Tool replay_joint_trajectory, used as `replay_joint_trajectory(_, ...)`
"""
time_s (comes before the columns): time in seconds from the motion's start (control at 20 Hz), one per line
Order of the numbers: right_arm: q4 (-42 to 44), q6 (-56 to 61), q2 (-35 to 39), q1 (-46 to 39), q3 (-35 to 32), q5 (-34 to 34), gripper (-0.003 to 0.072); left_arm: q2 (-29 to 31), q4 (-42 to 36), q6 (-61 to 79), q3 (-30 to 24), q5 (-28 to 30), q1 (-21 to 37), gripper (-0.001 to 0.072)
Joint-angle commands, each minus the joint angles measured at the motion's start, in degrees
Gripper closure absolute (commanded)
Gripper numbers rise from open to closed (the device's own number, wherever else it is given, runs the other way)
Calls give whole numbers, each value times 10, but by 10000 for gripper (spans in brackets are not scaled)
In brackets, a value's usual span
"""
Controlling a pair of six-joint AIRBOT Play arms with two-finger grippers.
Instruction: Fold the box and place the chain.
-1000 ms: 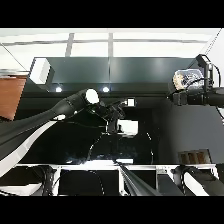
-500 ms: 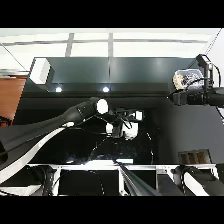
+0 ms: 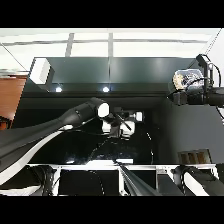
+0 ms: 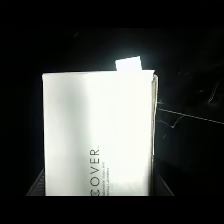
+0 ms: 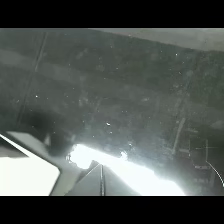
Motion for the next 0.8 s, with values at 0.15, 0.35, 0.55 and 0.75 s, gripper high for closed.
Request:
replay_joint_trajectory(0.15, 0, 0, 0, 0, 0, -3, 666, 74, 228, -318, 1, -149, 158, 364)
replay_joint_trajectory(0.35, 0, 6, 0, 0, 0, -9, 666, 85, 268, -482, 0, -221, 380, 364)
replay_joint_trajectory(0.55, 2, 8, 0, 0, 0, -17, 666, 84, 238, -544, 0, -172, 590, 364)
replay_joint_trajectory(0.75, 5, 8, 0, 4, 0, -22, 666, 69, 201, -475, 0, -80, 669, 364)
